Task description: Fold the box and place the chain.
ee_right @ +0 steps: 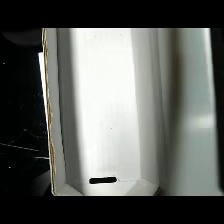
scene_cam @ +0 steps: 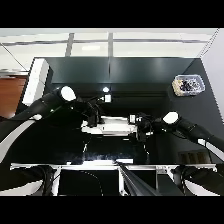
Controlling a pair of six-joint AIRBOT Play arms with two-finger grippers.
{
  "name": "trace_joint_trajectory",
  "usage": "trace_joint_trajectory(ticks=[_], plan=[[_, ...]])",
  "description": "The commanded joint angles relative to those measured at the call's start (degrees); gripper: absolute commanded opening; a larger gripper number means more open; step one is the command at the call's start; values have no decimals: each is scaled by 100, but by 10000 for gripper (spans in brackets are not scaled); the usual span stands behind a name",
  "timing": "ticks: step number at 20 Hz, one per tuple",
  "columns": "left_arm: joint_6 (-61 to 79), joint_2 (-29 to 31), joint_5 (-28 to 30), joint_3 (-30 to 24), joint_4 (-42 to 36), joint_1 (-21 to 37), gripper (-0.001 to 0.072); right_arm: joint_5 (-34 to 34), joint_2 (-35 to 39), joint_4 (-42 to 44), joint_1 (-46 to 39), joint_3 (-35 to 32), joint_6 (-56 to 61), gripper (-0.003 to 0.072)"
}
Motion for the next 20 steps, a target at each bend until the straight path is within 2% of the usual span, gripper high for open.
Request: trace_joint_trajectory(ticks=[1,2,3,4,5,7,8,10,12,15,18,20], plan=[[-1613,605,-326,90,1209,4,496,83,-4,-70,11,-2,-33,485],[-2015,782,-474,90,1491,2,488,79,-4,-70,11,-2,-33,485],[-2441,942,-623,87,1714,2,431,72,-4,-70,11,-2,-33,485],[-2907,1056,-774,87,1858,4,270,76,-4,-70,11,-4,-33,485],[-3296,1141,-1036,90,1965,4,23,76,-4,-68,11,-4,-33,485],[-3807,1174,-1963,59,1921,-13,26,74,-4,-66,9,-2,-33,485],[-4210,1187,-2249,-48,1768,-55,26,74,-4,-66,9,-2,-33,485],[-4374,1217,-2184,-409,734,-149,26,76,-4,-66,11,-4,-33,485],[-3827,1217,-1631,-828,-826,-199,26,74,-4,-66,11,-4,-33,485],[-3202,1217,-39,-1095,-2162,-199,27,74,-4,-66,11,-4,-33,485],[-3171,1202,1567,-1095,-2262,-210,27,74,-4,-66,11,-4,-33,486],[-3169,1095,2245,-1093,-2256,-210,27,74,-4,-66,11,-2,-33,485]])
